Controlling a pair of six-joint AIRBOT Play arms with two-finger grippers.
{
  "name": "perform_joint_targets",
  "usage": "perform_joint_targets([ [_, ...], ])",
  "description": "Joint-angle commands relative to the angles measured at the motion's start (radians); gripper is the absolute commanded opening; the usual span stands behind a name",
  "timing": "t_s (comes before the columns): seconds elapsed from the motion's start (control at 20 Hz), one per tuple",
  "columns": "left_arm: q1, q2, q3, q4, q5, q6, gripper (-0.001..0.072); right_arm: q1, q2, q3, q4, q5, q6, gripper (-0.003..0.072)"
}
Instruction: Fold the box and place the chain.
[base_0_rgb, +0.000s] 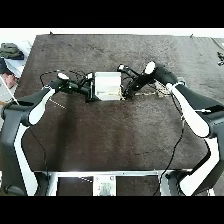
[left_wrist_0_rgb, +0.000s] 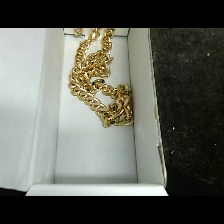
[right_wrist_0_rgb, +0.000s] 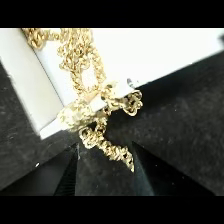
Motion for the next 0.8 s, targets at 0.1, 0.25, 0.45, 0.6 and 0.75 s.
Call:
perform_joint_targets([
  [0.1, 0.0, 0.0, 0.0, 0.0, 0.0, 0.0, 0.0307, 0.01, -0.039, -0.003, 0.037, -0.047, -0.024, 0.0387],
  [0.25, 0.0, 0.0, 0.0, 0.0, 0.0, 0.0, 0.0307, 0.01, -0.067, -0.003, 0.056, -0.038, -0.034, 0.0386],
  [0.45, 0.0, 0.0, 0.0, -0.006, 0.0, 0.0, 0.0307, 0.01, -0.075, -0.003, 0.057, -0.034, -0.043, 0.0244],
  [0.6, 0.0, 0.0, 0.0, -0.014, 0.0, 0.0, 0.0307, 0.01, -0.071, -0.003, 0.056, -0.01, -0.08, 0.0069],
  [0.75, 0.0, 0.0, 0.0, -0.014, 0.0, 0.0, 0.0307, 0.01, -0.048, -0.002, 0.057, 0.04, -0.093, 0.0029],
])
